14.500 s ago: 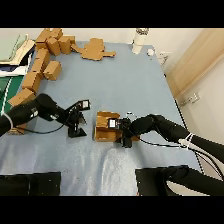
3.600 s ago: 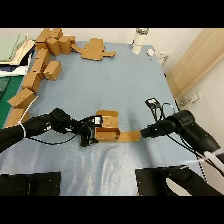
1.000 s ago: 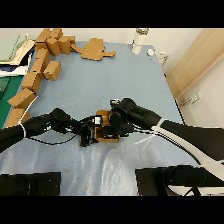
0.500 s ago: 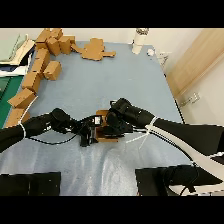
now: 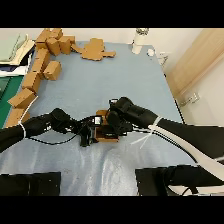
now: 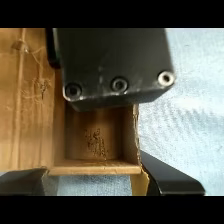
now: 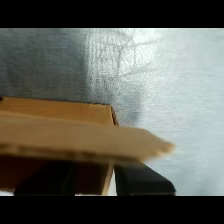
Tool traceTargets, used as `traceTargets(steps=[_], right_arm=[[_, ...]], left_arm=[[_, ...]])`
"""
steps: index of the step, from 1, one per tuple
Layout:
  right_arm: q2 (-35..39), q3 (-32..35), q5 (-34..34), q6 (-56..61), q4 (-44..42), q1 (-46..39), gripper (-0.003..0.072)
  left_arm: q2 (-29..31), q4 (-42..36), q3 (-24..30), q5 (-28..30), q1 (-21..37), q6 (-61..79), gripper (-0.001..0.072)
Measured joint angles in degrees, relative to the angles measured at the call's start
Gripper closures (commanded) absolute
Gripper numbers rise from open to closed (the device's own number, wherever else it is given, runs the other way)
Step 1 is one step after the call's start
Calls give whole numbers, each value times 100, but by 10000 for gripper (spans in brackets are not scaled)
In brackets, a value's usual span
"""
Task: Fold the box.
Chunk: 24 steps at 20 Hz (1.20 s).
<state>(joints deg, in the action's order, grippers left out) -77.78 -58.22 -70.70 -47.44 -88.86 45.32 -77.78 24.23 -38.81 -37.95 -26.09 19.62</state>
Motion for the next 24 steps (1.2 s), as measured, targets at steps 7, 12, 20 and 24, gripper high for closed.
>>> traceTargets(steps=[7,12,20,24], right_arm=[[933,-96,-382,-46,17,-369,517],[1217,-31,-321,-975,-162,-1683,683],[-713,24,-2,-5578,-4813,-4092,683],[-1040,22,-267,-7114,-5724,-3751,683]], left_arm=[[0,0,0,-2,0,-9,243],[0,0,0,-4,0,-9,243],[0,0,0,-4,0,-11,243],[0,-2,-2,-4,0,-11,243]])
